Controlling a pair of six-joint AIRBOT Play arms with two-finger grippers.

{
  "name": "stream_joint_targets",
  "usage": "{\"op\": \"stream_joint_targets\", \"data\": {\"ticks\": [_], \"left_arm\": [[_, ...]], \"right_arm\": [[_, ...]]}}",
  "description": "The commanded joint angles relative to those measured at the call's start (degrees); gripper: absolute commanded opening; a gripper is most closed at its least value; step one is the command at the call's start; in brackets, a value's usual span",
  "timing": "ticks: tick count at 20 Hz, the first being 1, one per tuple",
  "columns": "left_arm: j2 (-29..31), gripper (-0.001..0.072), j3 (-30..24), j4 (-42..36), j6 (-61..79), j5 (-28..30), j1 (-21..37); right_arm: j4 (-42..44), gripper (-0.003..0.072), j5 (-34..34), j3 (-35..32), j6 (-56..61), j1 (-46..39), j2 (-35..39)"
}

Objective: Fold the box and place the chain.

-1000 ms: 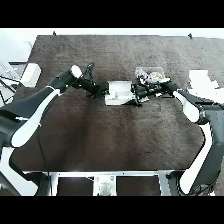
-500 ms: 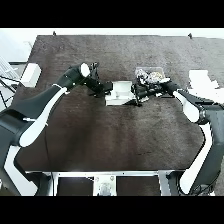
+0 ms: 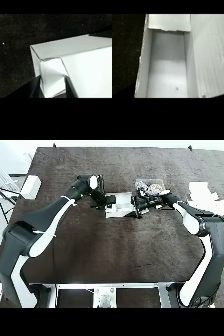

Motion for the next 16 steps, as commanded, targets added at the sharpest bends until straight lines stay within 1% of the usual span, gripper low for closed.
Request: {"op": "stream_joint_targets", "data": {"ticks": [1,3,5,10,16], "left_arm": [[-3.2,0.0357,5.1,5.1,-3.0,-4.7,-1.1],[-4.9,0.0357,7.6,5.4,-3.7,-7.3,-1.1],[-6.3,0.0357,9.0,5.6,-4.2,-8.4,-1.2],[-7.0,0.0357,9.7,8.0,-5.7,-11.5,-1.3],[-6.9,0.0357,10.4,8.2,-5.7,-11.9,-1.3]], "right_arm": [[0.1,0.0583,0.0,0.0,0.0,0.1,0.0],[0.1,0.0583,0.0,0.0,0.0,0.1,0.0],[0.1,0.0583,0.0,0.0,0.0,0.1,0.0],[0.1,0.0583,0.0,0.0,0.0,0.1,0.0],[0.1,0.0583,0.0,0.0,0.0,0.1,0.0]]}}
